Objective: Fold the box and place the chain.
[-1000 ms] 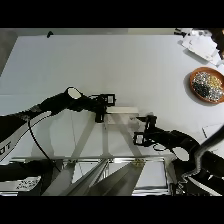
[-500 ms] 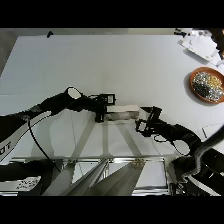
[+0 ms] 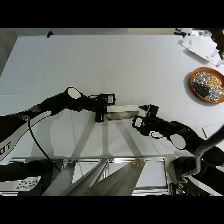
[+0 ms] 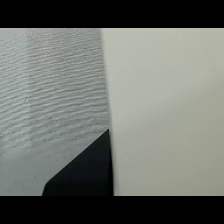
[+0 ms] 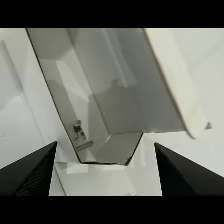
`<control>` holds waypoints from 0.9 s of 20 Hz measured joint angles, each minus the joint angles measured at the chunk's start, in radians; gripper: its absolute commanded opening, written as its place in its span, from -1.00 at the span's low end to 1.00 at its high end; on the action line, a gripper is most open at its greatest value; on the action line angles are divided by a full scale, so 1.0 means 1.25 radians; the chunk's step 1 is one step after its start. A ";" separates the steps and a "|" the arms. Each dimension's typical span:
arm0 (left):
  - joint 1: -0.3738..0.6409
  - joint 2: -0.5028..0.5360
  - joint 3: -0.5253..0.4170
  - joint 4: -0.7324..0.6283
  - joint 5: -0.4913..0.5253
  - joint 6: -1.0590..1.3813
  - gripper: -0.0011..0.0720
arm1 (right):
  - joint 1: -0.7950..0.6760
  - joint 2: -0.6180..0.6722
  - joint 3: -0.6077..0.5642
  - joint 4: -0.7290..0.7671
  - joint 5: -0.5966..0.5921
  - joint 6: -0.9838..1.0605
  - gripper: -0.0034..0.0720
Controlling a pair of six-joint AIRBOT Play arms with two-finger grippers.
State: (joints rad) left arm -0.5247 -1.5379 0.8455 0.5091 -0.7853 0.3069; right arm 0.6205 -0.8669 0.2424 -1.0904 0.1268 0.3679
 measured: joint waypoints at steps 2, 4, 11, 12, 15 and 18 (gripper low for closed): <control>0.000 0.000 0.000 0.000 0.000 0.000 -0.93 | -0.018 -0.003 0.006 0.016 0.036 -0.023 1.00; 0.000 0.000 0.000 0.000 -0.001 0.000 -0.93 | -0.045 -0.004 0.020 0.029 0.084 -0.048 1.00; 0.000 0.000 0.000 0.000 -0.002 0.000 -0.93 | -0.125 -0.057 0.080 0.265 0.230 -0.336 0.98; 0.000 0.000 0.000 0.000 -0.002 0.000 -0.93 | -0.132 -0.067 0.085 0.306 0.241 -0.379 0.98; 0.000 0.000 0.000 0.000 -0.001 0.000 -0.93 | -0.161 -0.092 0.101 0.384 0.259 -0.463 0.97; 0.000 0.000 0.000 0.000 0.000 0.000 -0.93 | -0.191 -0.102 0.113 0.420 0.272 -0.506 0.96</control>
State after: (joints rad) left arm -0.5247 -1.5379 0.8455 0.5091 -0.7856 0.3065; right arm 0.3817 -0.9943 0.3836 -0.5659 0.4671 -0.2642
